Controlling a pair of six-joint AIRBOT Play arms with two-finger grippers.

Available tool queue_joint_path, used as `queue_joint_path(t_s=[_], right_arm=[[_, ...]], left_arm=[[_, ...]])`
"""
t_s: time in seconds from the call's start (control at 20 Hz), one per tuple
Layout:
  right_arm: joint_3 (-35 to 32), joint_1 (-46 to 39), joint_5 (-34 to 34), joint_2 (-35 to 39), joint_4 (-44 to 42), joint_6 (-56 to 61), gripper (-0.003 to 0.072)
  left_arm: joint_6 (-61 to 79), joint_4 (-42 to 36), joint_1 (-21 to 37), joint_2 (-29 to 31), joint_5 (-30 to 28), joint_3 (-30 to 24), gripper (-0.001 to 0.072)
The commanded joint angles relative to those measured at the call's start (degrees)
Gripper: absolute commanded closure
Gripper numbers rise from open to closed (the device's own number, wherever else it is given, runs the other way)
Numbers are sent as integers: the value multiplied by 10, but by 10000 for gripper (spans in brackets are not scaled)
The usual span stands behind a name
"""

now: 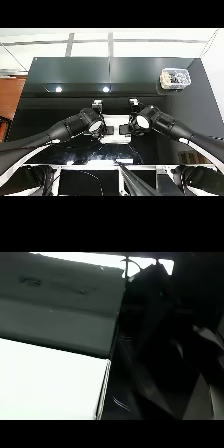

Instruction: Fold the box and place the chain.

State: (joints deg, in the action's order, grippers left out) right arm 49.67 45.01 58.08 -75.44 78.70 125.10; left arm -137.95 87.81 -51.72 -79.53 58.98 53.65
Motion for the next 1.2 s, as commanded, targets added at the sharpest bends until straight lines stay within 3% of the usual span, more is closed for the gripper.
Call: queue_joint_path(t_s=[0.0,0.25,0.35,0.65,0.7,0.75,1.15], right_arm=[[2,12,14,-9,18,40,376],[2,12,17,-9,19,48,384],[2,12,9,-9,19,50,681],[2,12,8,-9,21,71,661],[2,12,8,-9,21,71,490],[2,12,8,-9,19,71,439],[2,12,-8,-11,13,82,445]], left_arm=[[0,0,0,0,0,0,682],[0,0,0,0,0,0,683],[0,0,0,0,0,0,682],[0,0,0,0,0,0,683],[0,0,0,0,0,0,682],[0,0,0,0,0,0,682],[0,0,0,0,0,0,682]])
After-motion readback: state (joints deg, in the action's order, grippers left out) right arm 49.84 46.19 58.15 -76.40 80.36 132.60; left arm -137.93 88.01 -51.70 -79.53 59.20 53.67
